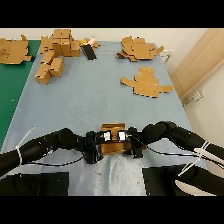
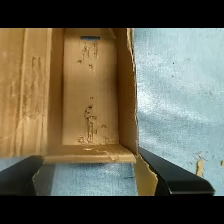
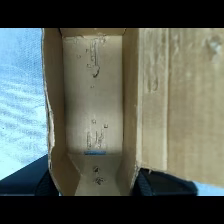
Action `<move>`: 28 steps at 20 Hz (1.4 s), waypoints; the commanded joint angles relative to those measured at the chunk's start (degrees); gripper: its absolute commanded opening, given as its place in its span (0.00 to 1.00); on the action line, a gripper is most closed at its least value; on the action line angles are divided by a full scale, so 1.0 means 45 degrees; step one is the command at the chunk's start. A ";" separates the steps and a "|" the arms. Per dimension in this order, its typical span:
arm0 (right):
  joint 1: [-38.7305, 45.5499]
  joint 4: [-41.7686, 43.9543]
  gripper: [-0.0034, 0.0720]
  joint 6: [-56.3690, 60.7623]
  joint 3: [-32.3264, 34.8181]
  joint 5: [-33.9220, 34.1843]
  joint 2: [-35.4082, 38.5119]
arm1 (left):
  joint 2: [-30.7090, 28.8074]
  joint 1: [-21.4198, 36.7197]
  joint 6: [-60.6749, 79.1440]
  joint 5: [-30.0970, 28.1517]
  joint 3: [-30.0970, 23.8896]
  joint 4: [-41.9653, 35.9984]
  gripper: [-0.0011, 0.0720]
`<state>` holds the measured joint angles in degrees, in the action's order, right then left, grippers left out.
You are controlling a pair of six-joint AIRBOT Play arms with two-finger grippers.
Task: Fold the box.
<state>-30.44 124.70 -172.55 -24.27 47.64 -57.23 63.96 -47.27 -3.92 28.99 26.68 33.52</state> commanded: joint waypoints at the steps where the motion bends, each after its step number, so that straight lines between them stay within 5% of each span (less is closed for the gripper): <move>1: -0.0005 0.0005 0.73 0.0000 -0.0010 -0.0005 0.0010 | 0.0233 -0.0136 0.0010 -0.0748 0.0024 -0.0078 0.97; 9: -0.0005 0.0000 0.73 0.0000 -0.0010 -0.0005 0.0010 | 0.0267 -0.0141 0.0010 -0.0782 0.0063 -0.0068 0.95; 11: -0.0005 0.0005 0.73 0.0000 -0.0010 -0.0005 0.0010 | 0.0325 -0.0141 0.0015 -0.0758 0.0063 -0.0058 0.74; 28: -0.0005 0.0005 0.73 0.0000 -0.0010 0.0000 0.0010 | 0.0316 -0.0131 0.0010 -0.0758 0.0063 -0.0063 0.74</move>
<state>-30.41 124.70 -172.55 -24.27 47.64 -57.23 65.39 -47.90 -3.88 25.61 26.92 33.21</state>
